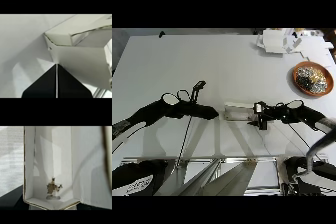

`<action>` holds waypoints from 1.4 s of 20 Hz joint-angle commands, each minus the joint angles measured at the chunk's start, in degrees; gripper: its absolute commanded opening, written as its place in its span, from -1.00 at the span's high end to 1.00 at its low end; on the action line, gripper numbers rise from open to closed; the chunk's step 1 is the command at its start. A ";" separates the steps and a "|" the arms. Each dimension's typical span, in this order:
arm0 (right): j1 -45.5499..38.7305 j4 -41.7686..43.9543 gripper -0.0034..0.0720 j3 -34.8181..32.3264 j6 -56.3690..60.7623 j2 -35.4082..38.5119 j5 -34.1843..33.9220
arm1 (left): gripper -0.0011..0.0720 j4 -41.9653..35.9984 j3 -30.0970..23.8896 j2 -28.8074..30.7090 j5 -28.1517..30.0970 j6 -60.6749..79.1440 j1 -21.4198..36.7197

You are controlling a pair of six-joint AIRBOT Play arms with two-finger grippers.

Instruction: Fold the box and place the chain.

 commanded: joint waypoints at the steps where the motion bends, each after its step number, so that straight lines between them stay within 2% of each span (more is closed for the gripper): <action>1: -0.02 0.00 -0.25 0.02 0.00 0.04 0.02 | 0.70 -1.27 0.07 0.85 0.55 2.19 -1.31; 2: -0.02 0.00 -0.25 0.02 0.00 0.04 0.02 | 0.42 -1.20 0.07 1.11 0.57 2.19 -1.44; 3: -0.02 0.00 -0.25 0.00 0.00 0.04 0.02 | 0.36 -1.11 0.15 1.44 0.55 2.14 -1.49; 11: -0.02 0.00 -0.25 0.02 0.00 0.04 0.02 | 0.33 -0.81 0.17 2.82 1.60 1.73 -1.64; 12: -0.02 0.00 -0.25 0.02 0.00 0.04 0.02 | 0.11 -0.57 0.17 2.82 1.64 1.62 -1.70; 13: -0.02 0.00 -0.25 0.02 0.00 0.04 0.02 | -0.19 0.13 0.17 2.82 1.79 0.46 -2.01; 14: -0.02 0.00 -0.25 0.00 0.00 0.04 0.02 | -0.32 1.03 0.20 2.78 2.08 -1.25 -2.36; 17: -0.02 0.00 -0.25 0.02 0.00 0.04 0.02 | -0.32 5.14 1.01 2.56 3.56 -5.46 -3.34; 22: -0.02 0.00 -0.25 0.02 0.00 0.04 0.04 | -0.32 14.80 7.39 -0.37 3.50 -18.12 -5.38; 23: -0.02 0.00 -0.25 0.02 0.00 0.04 0.02 | -0.38 17.25 8.39 -0.92 3.13 -21.33 -5.86; 28: -0.02 0.02 -0.25 0.02 0.02 0.04 0.02 | -0.41 25.05 11.37 -1.62 2.27 -30.88 -7.72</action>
